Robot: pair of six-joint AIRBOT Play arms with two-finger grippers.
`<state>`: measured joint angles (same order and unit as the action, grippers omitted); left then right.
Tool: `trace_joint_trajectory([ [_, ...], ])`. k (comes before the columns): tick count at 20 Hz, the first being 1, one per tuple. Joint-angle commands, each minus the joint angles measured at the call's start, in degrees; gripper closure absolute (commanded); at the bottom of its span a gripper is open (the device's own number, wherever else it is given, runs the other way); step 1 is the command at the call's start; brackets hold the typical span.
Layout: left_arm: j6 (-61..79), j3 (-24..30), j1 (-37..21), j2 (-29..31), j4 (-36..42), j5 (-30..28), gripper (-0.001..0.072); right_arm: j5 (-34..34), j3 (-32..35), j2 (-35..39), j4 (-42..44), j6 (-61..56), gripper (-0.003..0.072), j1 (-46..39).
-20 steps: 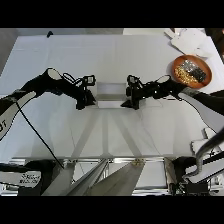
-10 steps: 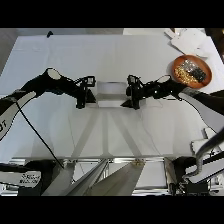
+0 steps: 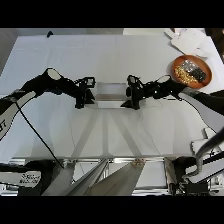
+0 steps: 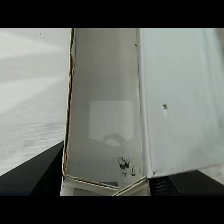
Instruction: Fold the box and place the chain.
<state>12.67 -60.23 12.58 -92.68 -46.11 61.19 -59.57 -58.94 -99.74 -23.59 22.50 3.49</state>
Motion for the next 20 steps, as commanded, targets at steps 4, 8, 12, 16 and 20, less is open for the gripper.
trace_joint_trajectory([
  [4, 0.2, -0.1, -0.1, 0.0, 0.1, -1.2, 0.0497, 0.2, 0.0, 0.0, 0.0, -0.1, 0.0240, 0.0],
  [8, 7.5, -0.1, 0.1, 0.0, 7.7, -1.4, 0.0503, 0.2, 0.0, 0.0, 0.0, -0.1, 0.0240, 0.0],
  [12, 8.0, -0.1, 0.1, 0.0, 9.3, -1.2, 0.0572, 0.2, 0.0, 0.0, 0.0, -0.1, 0.0240, 0.0],
  [16, 8.0, -0.1, 0.1, 0.0, 9.3, -0.5, 0.0574, 0.2, 0.0, 0.0, 0.0, -0.1, 0.0240, 0.0],
  [20, 8.0, -0.1, 0.1, 0.0, 9.5, -0.6, 0.0695, 0.2, 0.0, 0.0, 0.0, -0.1, 0.0240, 0.0],
])
